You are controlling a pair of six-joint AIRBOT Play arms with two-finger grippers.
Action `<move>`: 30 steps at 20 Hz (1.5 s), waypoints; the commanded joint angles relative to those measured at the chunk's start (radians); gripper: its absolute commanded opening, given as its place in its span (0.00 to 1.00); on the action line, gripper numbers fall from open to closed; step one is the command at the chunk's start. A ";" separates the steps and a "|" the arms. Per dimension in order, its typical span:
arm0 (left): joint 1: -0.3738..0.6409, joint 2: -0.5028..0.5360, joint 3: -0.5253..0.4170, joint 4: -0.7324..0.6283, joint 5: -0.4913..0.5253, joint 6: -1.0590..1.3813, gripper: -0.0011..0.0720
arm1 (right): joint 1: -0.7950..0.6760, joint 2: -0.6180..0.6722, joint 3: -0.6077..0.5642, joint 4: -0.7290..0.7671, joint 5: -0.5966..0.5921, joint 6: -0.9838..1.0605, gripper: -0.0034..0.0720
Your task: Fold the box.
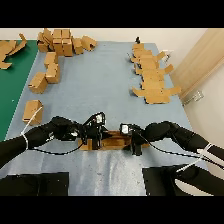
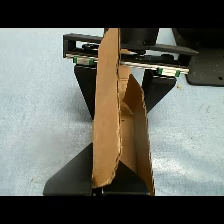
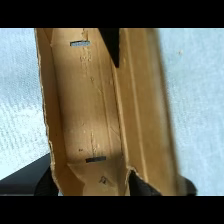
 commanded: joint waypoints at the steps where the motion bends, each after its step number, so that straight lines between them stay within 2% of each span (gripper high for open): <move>1: 0.000 0.001 0.001 0.000 0.000 0.000 0.03 | 0.001 -0.001 0.001 0.000 0.000 0.000 0.73; 22: 0.000 0.018 0.002 -0.003 0.008 -0.001 0.04 | 0.001 -0.001 0.001 0.000 0.000 0.000 0.73; 23: 0.000 0.018 0.002 -0.004 0.009 -0.002 0.30 | 0.001 -0.001 0.001 0.000 0.000 0.000 0.73; 24: 0.000 0.018 0.002 -0.011 0.013 -0.046 0.52 | 0.001 -0.001 0.001 0.000 0.000 0.000 0.73; 30: 0.000 0.066 0.002 0.010 0.082 -0.095 0.52 | 0.001 -0.001 0.001 0.000 -0.001 0.000 0.73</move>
